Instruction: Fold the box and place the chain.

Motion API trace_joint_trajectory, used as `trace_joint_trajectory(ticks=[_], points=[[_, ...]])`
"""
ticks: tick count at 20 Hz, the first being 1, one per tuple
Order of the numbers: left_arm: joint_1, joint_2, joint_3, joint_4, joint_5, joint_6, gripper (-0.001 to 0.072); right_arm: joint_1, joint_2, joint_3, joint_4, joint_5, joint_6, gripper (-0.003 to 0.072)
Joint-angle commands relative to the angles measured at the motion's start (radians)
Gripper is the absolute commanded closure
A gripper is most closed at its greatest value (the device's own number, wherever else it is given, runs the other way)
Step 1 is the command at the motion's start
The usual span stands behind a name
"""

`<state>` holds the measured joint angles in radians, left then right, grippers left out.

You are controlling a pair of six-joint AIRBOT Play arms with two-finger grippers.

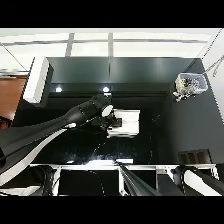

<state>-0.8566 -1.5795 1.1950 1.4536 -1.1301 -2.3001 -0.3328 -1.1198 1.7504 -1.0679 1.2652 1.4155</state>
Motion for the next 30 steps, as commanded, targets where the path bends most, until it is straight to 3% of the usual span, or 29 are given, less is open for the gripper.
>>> trace_joint_trajectory(ticks=[1, 6, 13, 19, 23, 30], points=[[0.0, -0.001, 0.0, 0.0, 0.0, 0.0, 0.0679, 0.0, 0.063, -0.076, 0.155, 0.097, -0.076, 0.0669], [0.0, -0.001, 0.0, 0.0, 0.0, 0.0, 0.0679, 0.007, 0.155, -0.218, 0.351, 0.191, -0.175, 0.0669], [0.0, -0.001, 0.0, 0.0, 0.0, 0.0, 0.0679, 0.193, 0.207, -0.576, 0.488, 0.319, -0.278, 0.0669], [0.0, -0.001, 0.0, 0.0, 0.0, 0.0, 0.0679, 0.478, 0.194, -0.88, 0.548, 0.014, -0.275, 0.0669], [0.0, -0.001, 0.0, 0.0, 0.0, 0.0, 0.0679, 0.564, 0.158, -0.907, 0.571, -0.061, -0.275, 0.0669], [0.0, -0.001, 0.0, 0.0, 0.0, 0.0, 0.0679, 0.565, 0.155, -0.907, 0.569, -0.093, -0.275, 0.0669]])
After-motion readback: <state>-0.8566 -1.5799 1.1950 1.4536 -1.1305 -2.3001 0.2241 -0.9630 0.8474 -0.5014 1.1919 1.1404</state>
